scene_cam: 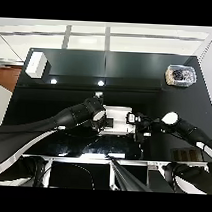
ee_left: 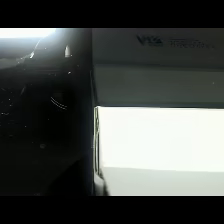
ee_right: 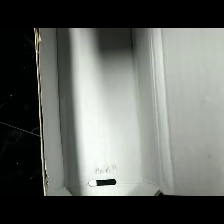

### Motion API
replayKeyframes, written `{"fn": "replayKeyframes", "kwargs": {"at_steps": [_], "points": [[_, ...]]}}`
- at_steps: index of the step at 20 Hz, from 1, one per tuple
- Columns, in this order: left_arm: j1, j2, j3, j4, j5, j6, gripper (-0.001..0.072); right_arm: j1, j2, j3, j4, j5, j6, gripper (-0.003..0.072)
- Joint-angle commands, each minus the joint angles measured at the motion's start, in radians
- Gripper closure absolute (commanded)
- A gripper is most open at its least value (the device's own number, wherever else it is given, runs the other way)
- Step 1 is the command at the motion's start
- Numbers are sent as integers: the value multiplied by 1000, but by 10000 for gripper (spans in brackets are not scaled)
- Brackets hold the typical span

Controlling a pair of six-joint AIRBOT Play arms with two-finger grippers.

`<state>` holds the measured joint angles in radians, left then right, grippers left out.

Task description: Fold the box and place the chain.

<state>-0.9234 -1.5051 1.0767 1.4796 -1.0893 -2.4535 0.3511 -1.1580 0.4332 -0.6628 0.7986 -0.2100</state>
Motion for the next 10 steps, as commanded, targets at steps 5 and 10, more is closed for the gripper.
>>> {"fn": "replayKeyframes", "kwargs": {"at_steps": [5, 10], "points": [[0, 0, 1, -3, 7, -1, 679, -2, 0, 0, -2, -1, 82, 77], [2, 0, 1, 2, -3, -1, 680, -5, 86, 8, -73, 6, 165, -19]]}}
